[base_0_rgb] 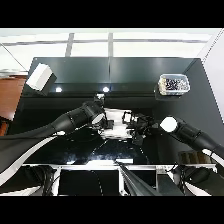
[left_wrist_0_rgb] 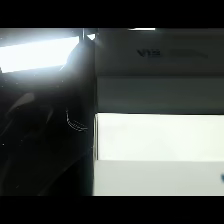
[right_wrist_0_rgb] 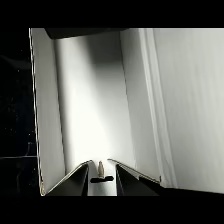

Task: Fold the box and place the chain.

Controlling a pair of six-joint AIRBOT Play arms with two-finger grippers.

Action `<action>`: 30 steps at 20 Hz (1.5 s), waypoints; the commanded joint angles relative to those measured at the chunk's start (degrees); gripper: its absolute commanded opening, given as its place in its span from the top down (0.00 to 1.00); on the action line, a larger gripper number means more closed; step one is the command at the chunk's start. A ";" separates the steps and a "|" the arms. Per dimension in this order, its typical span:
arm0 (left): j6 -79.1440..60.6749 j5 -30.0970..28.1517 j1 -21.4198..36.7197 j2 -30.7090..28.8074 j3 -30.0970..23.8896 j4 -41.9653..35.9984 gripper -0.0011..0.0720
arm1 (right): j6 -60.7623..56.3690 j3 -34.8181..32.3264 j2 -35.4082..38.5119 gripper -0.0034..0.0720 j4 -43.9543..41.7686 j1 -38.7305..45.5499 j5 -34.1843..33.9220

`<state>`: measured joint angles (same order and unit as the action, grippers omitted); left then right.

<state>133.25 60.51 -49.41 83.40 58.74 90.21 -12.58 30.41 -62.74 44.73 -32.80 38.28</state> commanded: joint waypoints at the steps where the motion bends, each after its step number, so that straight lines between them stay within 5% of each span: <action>1: 0.09 -0.28 0.02 0.02 0.04 -0.50 0.94 | 0.15 0.02 -0.66 0.69 -1.03 -0.13 -0.81; 7: 0.09 -0.33 0.02 0.13 0.02 -0.52 0.94 | 0.15 0.04 -2.71 0.68 -1.20 -1.53 -1.51; 9: 0.20 -0.44 0.02 0.13 -0.24 -0.76 0.94 | 0.15 0.02 -2.71 0.40 -1.18 -1.51 -2.03; 11: 0.57 -0.46 0.02 0.15 -0.57 -0.92 0.94 | 0.15 0.02 -2.71 0.42 -1.18 -1.51 -3.02; 12: 0.55 -0.44 0.02 0.15 -0.70 -0.92 0.94 | 0.15 0.02 -2.71 0.64 -1.18 -1.51 -2.97; 14: 0.55 -0.44 0.02 0.15 -0.79 -0.94 0.94 | 0.13 0.04 -2.71 0.42 -1.18 -1.51 -3.02; 15: 0.59 -0.46 0.02 0.15 -0.79 -0.94 0.94 | 0.15 0.04 -2.71 0.42 -1.16 -1.49 -2.99; 16: 0.72 -0.46 0.02 0.15 -0.79 -0.94 0.94 | 0.15 0.04 -2.71 0.65 -0.98 -1.49 -2.99; 17: 0.72 -0.46 0.02 0.15 -0.79 -0.94 0.94 | 0.15 0.04 -2.69 0.67 -0.90 -1.49 -3.02; 19: 0.72 -0.44 0.04 0.15 -0.79 -0.94 0.95 | -4.33 0.57 -1.81 0.91 0.07 -1.05 -1.31; 23: 1.01 -0.52 0.39 0.15 -0.79 -0.94 0.95 | -28.74 4.50 1.51 0.91 9.31 6.25 11.65; 30: 0.98 -2.47 0.48 0.15 -0.79 -1.18 0.95 | -61.05 8.09 8.55 0.91 10.01 31.89 29.83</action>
<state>134.28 59.64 -48.97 83.50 57.98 89.12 -58.26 37.67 -56.27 53.74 -10.79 59.00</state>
